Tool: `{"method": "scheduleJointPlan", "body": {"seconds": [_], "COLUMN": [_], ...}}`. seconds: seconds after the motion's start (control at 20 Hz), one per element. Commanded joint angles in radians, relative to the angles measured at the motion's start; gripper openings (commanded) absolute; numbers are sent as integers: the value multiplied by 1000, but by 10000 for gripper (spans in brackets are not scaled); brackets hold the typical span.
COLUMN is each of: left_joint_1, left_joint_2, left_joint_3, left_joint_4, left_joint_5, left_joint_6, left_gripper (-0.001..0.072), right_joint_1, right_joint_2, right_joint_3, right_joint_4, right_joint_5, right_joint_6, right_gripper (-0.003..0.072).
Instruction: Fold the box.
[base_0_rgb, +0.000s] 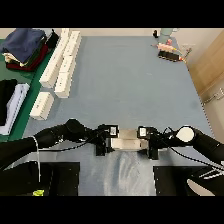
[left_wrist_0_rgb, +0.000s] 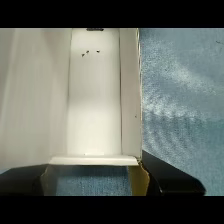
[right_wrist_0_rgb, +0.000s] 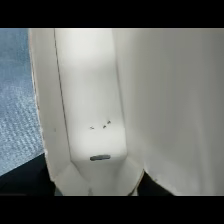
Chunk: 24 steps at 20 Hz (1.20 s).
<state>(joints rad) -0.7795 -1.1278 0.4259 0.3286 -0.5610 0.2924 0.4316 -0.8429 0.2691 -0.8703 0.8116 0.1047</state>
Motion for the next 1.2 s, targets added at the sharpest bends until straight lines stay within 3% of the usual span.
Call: {"method": "scheduleJointPlan", "body": {"seconds": [0.0,0.4,0.6,0.8,1.0,1.15], "left_joint_1": [0,0,0,0,0,0], "left_joint_2": [-1,-1,-1,-1,-1,-1], "left_joint_3": [0,0,0,0,0,0], "left_joint_4": [1,1,1,1,1,1], "left_joint_5": [4,4,3,4,4,3], "left_joint_6": [2,2,2,2,2,2], "left_gripper": [519,519,519,519,519,519], "right_joint_1": [-1,-3,-8,-8,-8,-8], "right_joint_2": [3,30,143,294,467,560], "right_joint_3": [2,23,26,26,26,27], "right_joint_4": [-24,-97,-224,-328,-299,-143], "right_joint_5": [5,83,185,203,198,193], "right_joint_6": [3,9,184,357,581,753], "right_gripper": [720,720,720,720,720,717]}}
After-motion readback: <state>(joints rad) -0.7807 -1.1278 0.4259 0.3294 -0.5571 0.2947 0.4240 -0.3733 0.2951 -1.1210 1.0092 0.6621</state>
